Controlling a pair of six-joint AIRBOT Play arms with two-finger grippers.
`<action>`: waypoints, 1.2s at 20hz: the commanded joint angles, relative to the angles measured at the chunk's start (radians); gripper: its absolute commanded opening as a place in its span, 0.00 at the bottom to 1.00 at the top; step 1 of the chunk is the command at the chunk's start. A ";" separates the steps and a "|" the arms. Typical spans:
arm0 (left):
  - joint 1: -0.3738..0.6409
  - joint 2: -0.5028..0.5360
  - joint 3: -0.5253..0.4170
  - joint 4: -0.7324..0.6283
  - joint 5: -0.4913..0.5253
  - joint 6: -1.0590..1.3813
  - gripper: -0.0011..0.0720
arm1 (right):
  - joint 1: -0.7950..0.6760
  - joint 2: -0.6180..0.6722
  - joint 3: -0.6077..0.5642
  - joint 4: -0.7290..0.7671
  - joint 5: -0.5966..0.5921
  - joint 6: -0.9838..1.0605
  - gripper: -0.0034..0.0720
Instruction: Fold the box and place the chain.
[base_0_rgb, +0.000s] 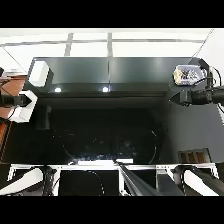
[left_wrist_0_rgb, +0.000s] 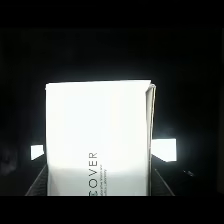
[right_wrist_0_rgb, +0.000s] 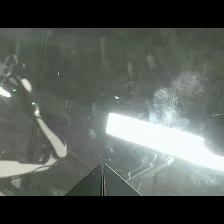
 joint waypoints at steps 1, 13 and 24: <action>-0.032 -0.098 0.053 -0.029 0.074 0.035 0.24 | 0.000 0.001 0.001 0.004 -0.014 0.024 0.06; -0.106 -0.280 0.206 0.024 0.217 -0.008 0.24 | 0.000 0.001 0.001 0.003 -0.009 0.067 0.06; -0.168 -0.196 0.399 0.023 0.122 -0.221 0.99 | 0.035 0.001 0.000 -0.005 -0.093 0.074 0.06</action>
